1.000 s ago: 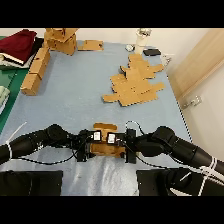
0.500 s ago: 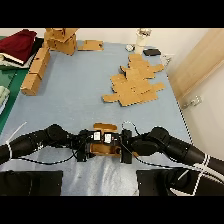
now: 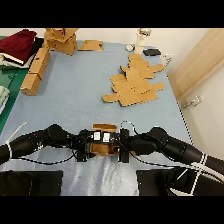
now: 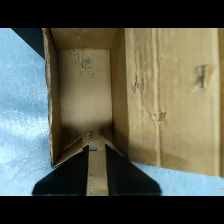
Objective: Fold the box.
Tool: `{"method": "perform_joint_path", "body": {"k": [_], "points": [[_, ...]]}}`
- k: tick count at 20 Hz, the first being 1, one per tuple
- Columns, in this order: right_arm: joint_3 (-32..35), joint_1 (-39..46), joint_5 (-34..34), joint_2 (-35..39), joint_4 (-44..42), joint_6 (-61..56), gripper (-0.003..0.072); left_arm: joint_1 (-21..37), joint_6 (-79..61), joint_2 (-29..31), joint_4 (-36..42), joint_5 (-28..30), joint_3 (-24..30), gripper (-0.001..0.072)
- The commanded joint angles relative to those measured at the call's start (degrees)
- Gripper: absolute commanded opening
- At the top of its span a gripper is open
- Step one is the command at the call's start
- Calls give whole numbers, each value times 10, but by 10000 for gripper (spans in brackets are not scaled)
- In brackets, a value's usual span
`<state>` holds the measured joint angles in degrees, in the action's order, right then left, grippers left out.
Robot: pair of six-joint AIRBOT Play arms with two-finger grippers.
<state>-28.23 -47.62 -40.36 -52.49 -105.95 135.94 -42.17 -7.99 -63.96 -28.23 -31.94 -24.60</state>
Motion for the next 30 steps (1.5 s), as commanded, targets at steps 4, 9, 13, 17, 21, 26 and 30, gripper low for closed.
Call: {"method": "perform_joint_path", "body": {"k": [4,9,13,17,21,26,30], "points": [[0,0,9,-11,-9,2,507,0,0,0,0,0,0,613],[0,0,8,-11,-7,2,507,0,0,0,0,0,0,613],[-12,0,-69,2,80,-81,309,0,0,0,0,0,0,613],[-80,0,-278,40,292,-374,6,0,0,0,0,0,0,613],[-91,54,-385,86,342,-644,5,0,0,0,0,0,0,614],[-15,218,-342,90,145,-676,5,0,0,0,0,0,0,613],[44,236,-245,89,48,-636,6,0,0,0,0,0,0,613]]}}
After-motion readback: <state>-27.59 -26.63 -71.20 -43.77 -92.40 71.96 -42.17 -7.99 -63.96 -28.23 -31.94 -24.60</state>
